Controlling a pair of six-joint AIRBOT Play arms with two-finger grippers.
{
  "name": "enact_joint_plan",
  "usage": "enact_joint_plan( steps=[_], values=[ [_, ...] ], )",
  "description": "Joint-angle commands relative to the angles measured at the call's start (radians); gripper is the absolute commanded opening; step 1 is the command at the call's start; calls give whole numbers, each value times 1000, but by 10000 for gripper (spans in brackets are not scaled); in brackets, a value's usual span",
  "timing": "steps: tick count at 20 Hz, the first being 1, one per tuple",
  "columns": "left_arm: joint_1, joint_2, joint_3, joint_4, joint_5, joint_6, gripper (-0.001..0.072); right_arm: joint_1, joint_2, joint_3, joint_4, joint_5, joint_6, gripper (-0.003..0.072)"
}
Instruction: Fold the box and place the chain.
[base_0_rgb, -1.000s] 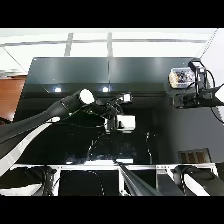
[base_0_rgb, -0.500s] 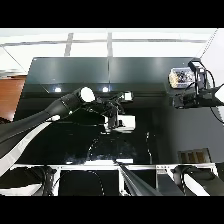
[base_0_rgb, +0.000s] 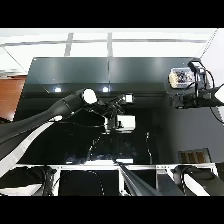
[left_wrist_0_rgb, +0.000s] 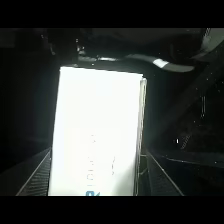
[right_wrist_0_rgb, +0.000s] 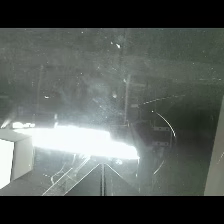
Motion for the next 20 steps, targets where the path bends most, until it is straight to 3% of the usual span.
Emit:
enact_joint_plan(
  steps=[1,6,10,12,14,16,17,20],
  values=[
    [-10,-2,1,9,-4,-6,711,0,0,0,1,0,0,16],
    [-26,-3,1,99,-3,-12,711,0,0,0,1,0,0,16],
    [-89,-41,17,316,5,-218,709,0,0,0,8,-1,0,16],
    [-122,-44,28,356,8,-247,697,0,0,0,8,0,0,16],
    [-133,-44,46,357,3,-259,598,0,0,0,9,0,0,16],
    [-130,-42,76,363,-35,-266,317,0,0,0,9,0,0,16],
    [-125,-39,100,373,-71,-274,276,0,0,0,9,0,0,16],
    [-87,-7,181,432,-156,-392,275,0,0,0,10,0,1,16]
  ],
)
